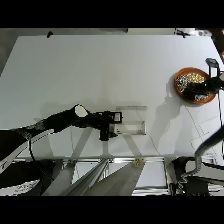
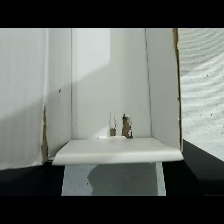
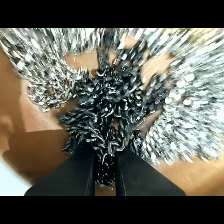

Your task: Fold the box and place the chain.

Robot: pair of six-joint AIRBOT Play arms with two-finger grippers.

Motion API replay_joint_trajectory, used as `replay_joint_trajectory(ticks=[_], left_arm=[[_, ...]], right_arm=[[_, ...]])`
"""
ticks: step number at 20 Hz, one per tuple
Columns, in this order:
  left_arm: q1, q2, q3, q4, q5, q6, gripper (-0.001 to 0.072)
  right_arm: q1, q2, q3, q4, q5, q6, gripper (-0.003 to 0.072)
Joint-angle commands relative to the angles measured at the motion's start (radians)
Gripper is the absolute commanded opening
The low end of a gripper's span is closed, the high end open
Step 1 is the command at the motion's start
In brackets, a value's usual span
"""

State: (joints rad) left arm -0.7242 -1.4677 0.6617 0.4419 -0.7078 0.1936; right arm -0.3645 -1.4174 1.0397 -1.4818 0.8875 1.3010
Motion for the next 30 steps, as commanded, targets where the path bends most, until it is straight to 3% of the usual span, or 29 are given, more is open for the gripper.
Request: replay_joint_trajectory(ticks=[1, 5, 11, 15, 20, 26, 30], left_arm=[[-0.001, 0.000, 0.000, 0.000, 0.000, 0.000, 0.0150], [-0.001, 0.000, 0.000, 0.000, 0.000, 0.000, 0.0150], [-0.001, 0.000, 0.000, 0.000, 0.000, 0.000, 0.0150], [-0.001, 0.000, 0.000, 0.000, 0.000, 0.000, 0.0150], [-0.001, 0.000, 0.000, 0.000, 0.000, 0.000, 0.0150], [-0.001, 0.000, 0.000, 0.000, 0.000, 0.000, 0.0150], [-0.001, 0.000, 0.000, 0.000, 0.000, 0.000, 0.0150]], right_arm=[[0.001, 0.132, 0.003, 0.002, 0.020, -0.001, 0.0006], [0.001, 0.320, 0.003, 0.036, 0.101, -0.021, 0.0006], [0.001, 0.592, 0.003, 0.260, 0.280, -0.083, 0.0005], [0.001, 0.743, 0.003, 0.286, 0.419, -0.082, 0.0005], [0.001, 0.873, 0.003, 0.374, 0.605, -0.074, 0.0005], [0.008, 0.970, -0.030, 0.594, 0.662, -0.042, 0.0005], [0.088, 0.990, -0.040, 0.630, 0.698, -0.003, 0.0006]])
